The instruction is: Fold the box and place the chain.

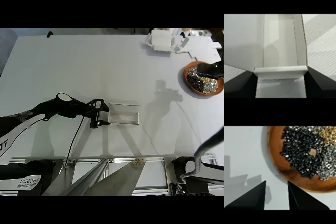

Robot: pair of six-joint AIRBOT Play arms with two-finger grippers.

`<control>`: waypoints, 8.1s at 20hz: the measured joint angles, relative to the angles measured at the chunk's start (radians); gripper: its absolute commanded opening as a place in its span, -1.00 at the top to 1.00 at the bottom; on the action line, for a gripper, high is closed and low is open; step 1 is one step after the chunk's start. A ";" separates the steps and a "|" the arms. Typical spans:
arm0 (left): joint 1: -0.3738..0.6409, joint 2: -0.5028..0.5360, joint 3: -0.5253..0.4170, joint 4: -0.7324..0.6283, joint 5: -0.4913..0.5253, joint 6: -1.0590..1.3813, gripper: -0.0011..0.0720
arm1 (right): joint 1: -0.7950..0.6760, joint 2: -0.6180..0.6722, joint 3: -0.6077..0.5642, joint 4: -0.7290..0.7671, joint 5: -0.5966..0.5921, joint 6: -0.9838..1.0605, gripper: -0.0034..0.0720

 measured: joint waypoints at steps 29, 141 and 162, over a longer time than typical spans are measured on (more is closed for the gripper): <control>0.000 0.000 0.000 0.000 0.000 0.000 0.92 | -0.133 -0.300 0.053 0.035 -0.133 -0.040 0.86; 0.000 0.000 0.000 0.000 0.000 0.000 0.92 | 0.812 0.376 -0.820 0.307 -0.242 -0.043 0.86; 0.000 0.000 0.000 0.000 0.000 0.000 0.92 | 0.812 0.612 -0.396 0.278 0.283 -0.037 0.86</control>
